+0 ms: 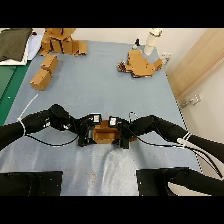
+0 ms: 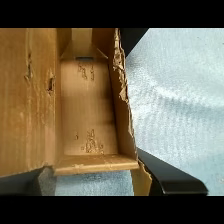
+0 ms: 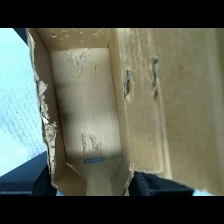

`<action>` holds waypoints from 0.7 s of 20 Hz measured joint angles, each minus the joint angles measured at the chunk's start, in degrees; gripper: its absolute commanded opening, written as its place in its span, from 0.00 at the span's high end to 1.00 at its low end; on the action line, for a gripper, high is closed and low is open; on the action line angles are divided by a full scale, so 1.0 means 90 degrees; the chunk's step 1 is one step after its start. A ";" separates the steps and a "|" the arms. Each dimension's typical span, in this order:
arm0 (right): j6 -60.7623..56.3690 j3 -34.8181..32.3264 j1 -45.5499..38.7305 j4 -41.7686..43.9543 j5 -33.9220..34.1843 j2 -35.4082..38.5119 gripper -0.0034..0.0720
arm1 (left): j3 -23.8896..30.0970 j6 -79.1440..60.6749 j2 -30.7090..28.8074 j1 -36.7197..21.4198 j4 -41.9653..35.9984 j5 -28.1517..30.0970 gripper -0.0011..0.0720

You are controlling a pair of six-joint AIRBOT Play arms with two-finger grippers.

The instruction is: Fold the box.

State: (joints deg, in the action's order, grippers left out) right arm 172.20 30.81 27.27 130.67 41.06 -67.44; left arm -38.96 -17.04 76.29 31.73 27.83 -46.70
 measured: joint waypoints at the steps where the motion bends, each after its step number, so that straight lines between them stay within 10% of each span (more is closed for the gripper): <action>1: 0.0002 0.0000 0.0000 -0.0002 0.0000 0.0000 0.29 | 0.0000 0.0000 0.0000 -0.0002 0.0000 -0.0017 0.14; 14: -0.0012 -0.0002 0.0000 0.0002 0.0000 0.0000 0.29 | 0.0002 -0.0010 0.0000 0.0002 -0.0097 0.0078 0.19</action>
State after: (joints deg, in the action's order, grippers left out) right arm 172.09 30.79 27.27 130.69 41.06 -67.44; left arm -38.94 -17.12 76.29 31.75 26.96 -46.00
